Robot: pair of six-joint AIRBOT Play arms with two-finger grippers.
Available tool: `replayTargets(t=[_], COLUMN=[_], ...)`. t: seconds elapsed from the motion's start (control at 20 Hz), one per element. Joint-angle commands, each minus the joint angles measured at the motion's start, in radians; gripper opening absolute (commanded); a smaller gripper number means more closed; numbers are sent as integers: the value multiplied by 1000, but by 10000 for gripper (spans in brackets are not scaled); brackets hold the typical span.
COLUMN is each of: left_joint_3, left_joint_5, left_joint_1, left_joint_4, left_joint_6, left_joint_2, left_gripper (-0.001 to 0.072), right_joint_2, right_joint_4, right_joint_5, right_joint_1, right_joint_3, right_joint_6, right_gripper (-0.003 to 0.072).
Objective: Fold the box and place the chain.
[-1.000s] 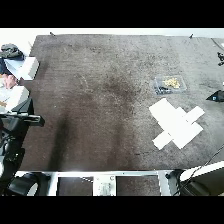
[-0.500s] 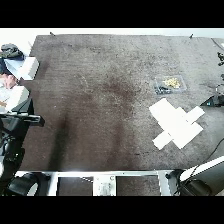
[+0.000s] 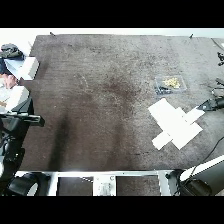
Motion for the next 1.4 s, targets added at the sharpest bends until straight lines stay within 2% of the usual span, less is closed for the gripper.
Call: replayTargets(t=[0.0, 0.25, 0.35, 0.8, 1.05, 1.3, 1.35], left_joint_3=[0, 0, 0, 0, 0, 0, 0], left_joint_5=[0, 0, 0, 0, 0, 0, 1], left_joint_1=[0, 0, 0, 0, 0, 0, 0], left_joint_4=[0, 0, 0, 0, 0, 0, 0], left_joint_6=[0, 0, 0, 0, 0, 0, 0], left_joint_2=[0, 0, 0, 0, 0, 0, 0], left_gripper=[11, 11, 11, 11, 11, 11, 11], right_joint_2=[2, 9, 40, 154, 165, 159, 155], right_joint_4=[20, 69, 108, 100, 93, 37, 35], right_joint_5=[50, 53, 53, 52, 47, 46, 49], right_joint_1=[4, 4, 4, 4, 9, 26, 35], right_joint_3=[-33, -91, -138, -307, -319, -320, -320], right_joint_6=[49, 124, 122, 50, -82, -117, -117], right_gripper=[372, 372, 372, 371, 372, 370, 290])
